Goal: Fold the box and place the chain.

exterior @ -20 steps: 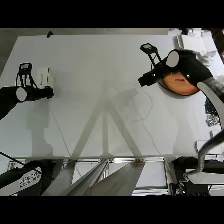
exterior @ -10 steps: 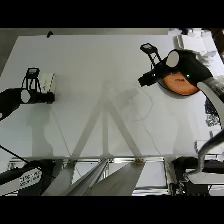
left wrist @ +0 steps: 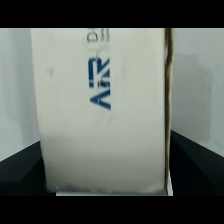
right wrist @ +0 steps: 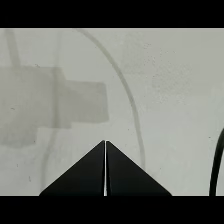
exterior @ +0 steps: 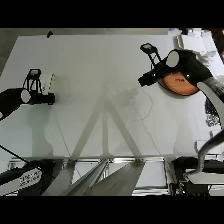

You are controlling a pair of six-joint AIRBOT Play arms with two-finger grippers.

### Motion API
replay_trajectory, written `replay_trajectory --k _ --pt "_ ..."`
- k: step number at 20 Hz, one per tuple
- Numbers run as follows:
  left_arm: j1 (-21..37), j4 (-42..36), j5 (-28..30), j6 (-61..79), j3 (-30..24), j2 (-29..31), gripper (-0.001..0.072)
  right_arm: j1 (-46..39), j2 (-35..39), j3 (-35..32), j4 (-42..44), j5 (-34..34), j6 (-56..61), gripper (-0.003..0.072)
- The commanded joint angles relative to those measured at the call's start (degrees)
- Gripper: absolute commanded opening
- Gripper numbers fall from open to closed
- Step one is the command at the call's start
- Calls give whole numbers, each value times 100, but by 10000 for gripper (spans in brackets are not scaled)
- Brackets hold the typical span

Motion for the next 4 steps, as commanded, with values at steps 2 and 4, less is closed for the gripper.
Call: replay_trajectory --k 2,4 --pt "0 37 -98 2 11 614 697 -4 -2 -2 0 2 2 14" --pt "0 35 -122 0 11 1047 697 -4 -2 -2 0 0 2 14"
